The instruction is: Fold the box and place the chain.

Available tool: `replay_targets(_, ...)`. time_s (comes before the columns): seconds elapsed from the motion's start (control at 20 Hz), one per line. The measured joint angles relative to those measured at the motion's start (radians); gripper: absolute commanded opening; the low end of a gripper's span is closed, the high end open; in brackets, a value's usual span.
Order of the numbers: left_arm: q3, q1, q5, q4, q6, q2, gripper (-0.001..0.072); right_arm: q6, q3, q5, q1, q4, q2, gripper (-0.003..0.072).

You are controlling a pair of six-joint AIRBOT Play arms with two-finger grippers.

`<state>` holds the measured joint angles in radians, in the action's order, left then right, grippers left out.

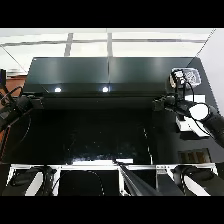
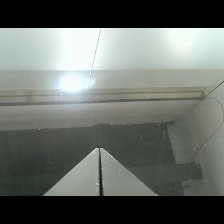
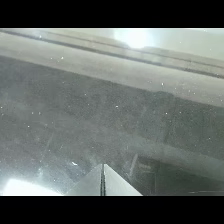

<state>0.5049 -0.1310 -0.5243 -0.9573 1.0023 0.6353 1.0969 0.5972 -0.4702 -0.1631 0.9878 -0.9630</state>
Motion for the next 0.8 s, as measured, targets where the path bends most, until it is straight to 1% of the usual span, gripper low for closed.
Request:
replay_targets(0.5,0.000,0.000,0.000,0.000,0.000,0.000,0.0024,0.000,0.000,0.000,0.000,-0.001,0.000,0.0020)
replay_targets(0.65,0.000,0.000,0.000,0.000,0.000,0.000,0.0024,0.001,0.000,0.007,0.000,-0.045,0.000,0.0022)
replay_targets(0.7,0.000,0.000,0.000,0.000,0.000,0.000,0.0024,0.001,0.000,0.027,0.000,-0.080,0.000,0.0113)
replay_targets(0.75,0.000,0.000,0.000,0.000,0.000,0.000,0.0024,0.002,0.001,0.065,0.000,-0.118,0.000,0.0523)
replay_targets(0.8,0.000,0.000,0.000,0.000,0.000,0.000,0.0024,0.002,0.004,0.104,0.005,-0.146,0.000,0.0720)
